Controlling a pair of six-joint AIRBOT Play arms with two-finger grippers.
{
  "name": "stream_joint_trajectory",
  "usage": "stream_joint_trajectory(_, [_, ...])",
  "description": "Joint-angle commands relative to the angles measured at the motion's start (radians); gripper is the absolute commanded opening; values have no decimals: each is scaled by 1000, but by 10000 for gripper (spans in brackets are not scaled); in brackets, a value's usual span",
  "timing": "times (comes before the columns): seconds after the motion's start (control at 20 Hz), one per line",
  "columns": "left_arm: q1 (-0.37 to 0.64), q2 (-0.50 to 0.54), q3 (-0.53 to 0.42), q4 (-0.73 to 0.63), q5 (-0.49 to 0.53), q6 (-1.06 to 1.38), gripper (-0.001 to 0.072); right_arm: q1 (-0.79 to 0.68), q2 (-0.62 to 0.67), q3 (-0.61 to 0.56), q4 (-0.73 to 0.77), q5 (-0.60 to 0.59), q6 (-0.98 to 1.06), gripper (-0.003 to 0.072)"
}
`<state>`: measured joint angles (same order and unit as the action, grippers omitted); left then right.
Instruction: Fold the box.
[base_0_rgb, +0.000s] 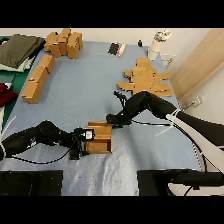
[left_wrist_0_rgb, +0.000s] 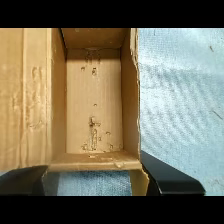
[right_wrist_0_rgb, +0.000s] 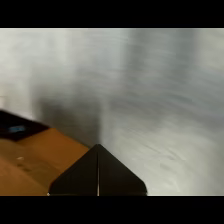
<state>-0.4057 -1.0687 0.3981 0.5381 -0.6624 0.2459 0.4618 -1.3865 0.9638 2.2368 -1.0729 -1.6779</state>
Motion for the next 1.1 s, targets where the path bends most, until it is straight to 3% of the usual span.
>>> stream_joint_trajectory(0.0, [0, 1, 0, 0, 0, 0, 446, -14, -59, -10, 273, -39, -431, 3])
stream_joint_trajectory(0.1, [0, 1, 0, 0, 0, 0, 446, 21, -2, -12, 268, -87, -579, 3])
stream_joint_trajectory(0.3, [0, 1, 0, 0, 0, 0, 446, 105, 157, -102, 222, -27, -664, 2])
stream_joint_trajectory(0.4, [0, 1, 0, 0, 0, 0, 446, 190, 256, -201, 166, 125, -716, 2])
stream_joint_trajectory(0.6, [0, 1, 0, 0, 0, 0, 446, 398, 410, -391, -31, 570, -747, 3])
stream_joint_trajectory(0.7, [0, 1, 0, 0, 0, 0, 446, 446, 427, -436, -126, 679, -732, 4])
stream_joint_trajectory(1.05, [0, 1, 0, 0, 0, 0, 446, 451, 509, -439, -163, 673, -732, 12])
